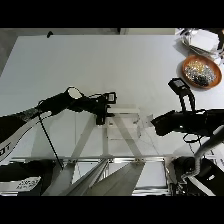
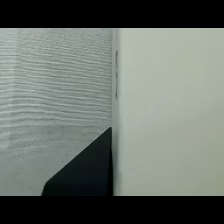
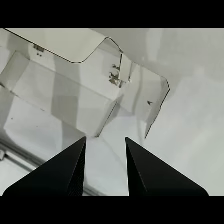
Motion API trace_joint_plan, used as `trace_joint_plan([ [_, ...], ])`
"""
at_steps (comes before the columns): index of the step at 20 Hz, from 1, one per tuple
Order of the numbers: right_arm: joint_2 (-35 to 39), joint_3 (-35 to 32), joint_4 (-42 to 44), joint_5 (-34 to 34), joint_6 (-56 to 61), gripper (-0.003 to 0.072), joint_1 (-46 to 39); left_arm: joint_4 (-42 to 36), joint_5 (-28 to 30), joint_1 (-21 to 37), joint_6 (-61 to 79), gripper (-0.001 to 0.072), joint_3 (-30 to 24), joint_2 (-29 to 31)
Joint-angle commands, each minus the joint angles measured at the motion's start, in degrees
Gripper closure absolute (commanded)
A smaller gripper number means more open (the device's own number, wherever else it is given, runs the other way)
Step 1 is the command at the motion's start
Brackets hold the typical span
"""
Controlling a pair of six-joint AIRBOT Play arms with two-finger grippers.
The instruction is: Fold the box and place the chain.
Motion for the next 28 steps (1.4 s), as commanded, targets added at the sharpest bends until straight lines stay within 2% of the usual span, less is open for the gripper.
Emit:
trace_joint_plan([
  [1, 0.0, 0.0, 0.0, 0.0, -0.3, 0.0401, 0.0, 0.4, 0.0, -0.1, -2.8, 0.0706, 0.1, 0.0],
  [5, 0.0, 0.0, 0.0, 0.0, -0.5, 0.0401, 0.0, 5.7, -0.1, -0.1, -9.0, 0.0708, 0.1, 0.0],
  [28, 0.0, 0.0, -1.5, 0.0, -0.5, 0.0402, 0.0, 5.5, -0.1, -0.1, -7.5, 0.0695, 0.1, 0.0],
])
